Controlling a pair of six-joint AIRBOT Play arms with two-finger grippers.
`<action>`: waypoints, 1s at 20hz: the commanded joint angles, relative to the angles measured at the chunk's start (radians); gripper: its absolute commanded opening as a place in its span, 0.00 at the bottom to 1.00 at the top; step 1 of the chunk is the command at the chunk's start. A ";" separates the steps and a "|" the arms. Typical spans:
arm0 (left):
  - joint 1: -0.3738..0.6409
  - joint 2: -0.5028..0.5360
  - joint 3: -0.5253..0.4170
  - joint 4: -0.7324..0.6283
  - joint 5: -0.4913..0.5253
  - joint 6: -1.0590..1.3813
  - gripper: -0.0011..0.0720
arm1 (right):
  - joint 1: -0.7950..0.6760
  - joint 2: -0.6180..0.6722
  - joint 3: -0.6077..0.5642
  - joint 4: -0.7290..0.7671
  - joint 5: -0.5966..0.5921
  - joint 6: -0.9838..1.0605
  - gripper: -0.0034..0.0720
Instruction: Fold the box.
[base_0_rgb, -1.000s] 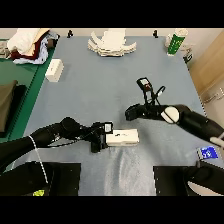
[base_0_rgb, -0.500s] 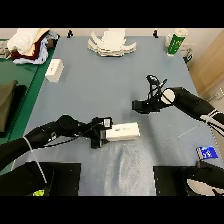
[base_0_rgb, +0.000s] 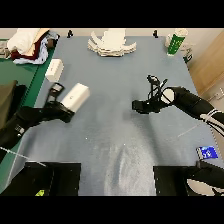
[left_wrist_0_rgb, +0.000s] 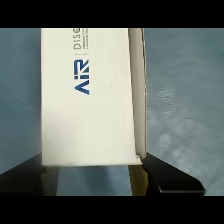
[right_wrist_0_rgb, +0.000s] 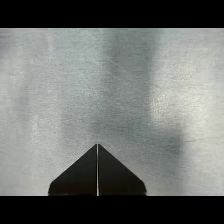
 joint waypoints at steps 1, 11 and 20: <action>0.300 -0.034 0.021 0.053 0.058 -0.150 0.67 | 0.000 0.000 0.001 0.001 0.001 0.002 0.05; 0.267 -0.608 0.525 -0.001 0.077 -0.161 0.67 | 0.000 0.000 0.001 0.001 0.001 0.002 0.05; 0.250 -1.012 0.995 0.004 -0.027 -0.206 0.67 | 0.000 0.000 0.001 0.001 0.001 0.002 0.05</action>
